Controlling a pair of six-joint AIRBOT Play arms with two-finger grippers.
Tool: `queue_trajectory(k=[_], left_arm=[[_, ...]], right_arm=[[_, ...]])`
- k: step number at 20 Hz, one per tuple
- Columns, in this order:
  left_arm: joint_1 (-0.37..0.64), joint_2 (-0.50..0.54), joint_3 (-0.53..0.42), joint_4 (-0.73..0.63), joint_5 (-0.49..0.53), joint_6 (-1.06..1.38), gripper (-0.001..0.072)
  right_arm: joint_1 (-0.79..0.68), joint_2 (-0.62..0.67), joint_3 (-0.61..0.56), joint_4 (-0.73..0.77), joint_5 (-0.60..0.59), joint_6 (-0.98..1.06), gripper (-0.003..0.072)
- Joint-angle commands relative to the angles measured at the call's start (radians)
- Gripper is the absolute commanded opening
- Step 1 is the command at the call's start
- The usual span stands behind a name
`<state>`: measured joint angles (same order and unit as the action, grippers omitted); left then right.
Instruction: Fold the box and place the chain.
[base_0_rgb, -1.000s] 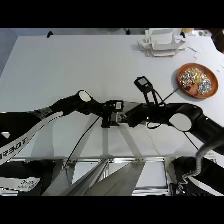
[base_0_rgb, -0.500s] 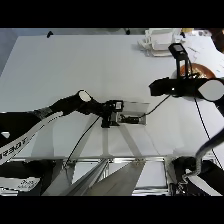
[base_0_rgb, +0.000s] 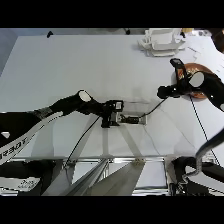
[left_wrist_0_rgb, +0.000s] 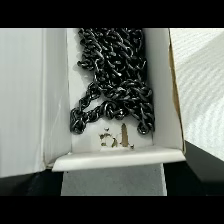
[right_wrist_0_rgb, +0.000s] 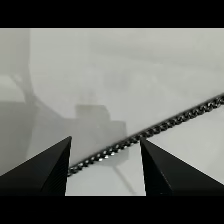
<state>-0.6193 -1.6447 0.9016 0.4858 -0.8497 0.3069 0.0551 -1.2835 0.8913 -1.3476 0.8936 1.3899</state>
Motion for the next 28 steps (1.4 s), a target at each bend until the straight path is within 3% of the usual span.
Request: queue_trajectory(k=[1, 6, 9, 14, 15, 16, 17, 18, 23, 28], left_arm=[[0.000, 0.001, 0.000, 0.000, 0.000, 0.000, 0.0133], [0.001, 0.001, 0.000, 0.000, 0.000, 0.000, 0.0133], [0.000, 0.001, 0.000, 0.000, 0.000, 0.000, 0.0133], [0.000, 0.001, 0.000, 0.000, 0.000, 0.000, 0.0133], [0.000, 0.001, 0.000, 0.000, 0.000, 0.000, 0.0133], [0.000, 0.001, 0.000, 0.000, 0.000, 0.000, 0.0133], [0.000, 0.001, 0.000, 0.000, 0.000, 0.000, 0.0133], [0.000, 0.001, 0.000, 0.000, 0.000, 0.000, 0.0133], [0.000, 0.001, 0.000, 0.000, 0.000, 0.000, 0.0133], [0.000, 0.001, 0.000, 0.000, 0.000, 0.000, 0.0133]], right_arm=[[-0.007, -0.072, 0.001, -0.052, 0.010, 0.039, 0.0403], [-0.007, -0.107, -0.001, -0.086, 0.015, 0.080, 0.0391], [-0.007, -0.114, -0.001, -0.098, 0.012, 0.079, 0.0294], [-0.007, -0.147, -0.001, -0.111, 0.012, 0.080, 0.0269], [-0.007, -0.154, -0.001, -0.111, 0.014, 0.080, 0.0239], [-0.007, -0.158, -0.001, -0.111, 0.016, 0.080, 0.0161], [-0.007, -0.158, 0.000, -0.111, 0.016, 0.079, 0.0031], [-0.007, -0.155, 0.000, -0.111, 0.022, 0.079, 0.0014], [-0.006, -0.051, 0.000, -0.110, 0.100, 0.079, 0.0014], [-0.006, 0.138, -0.001, 0.035, 0.344, 0.043, 0.0015]])
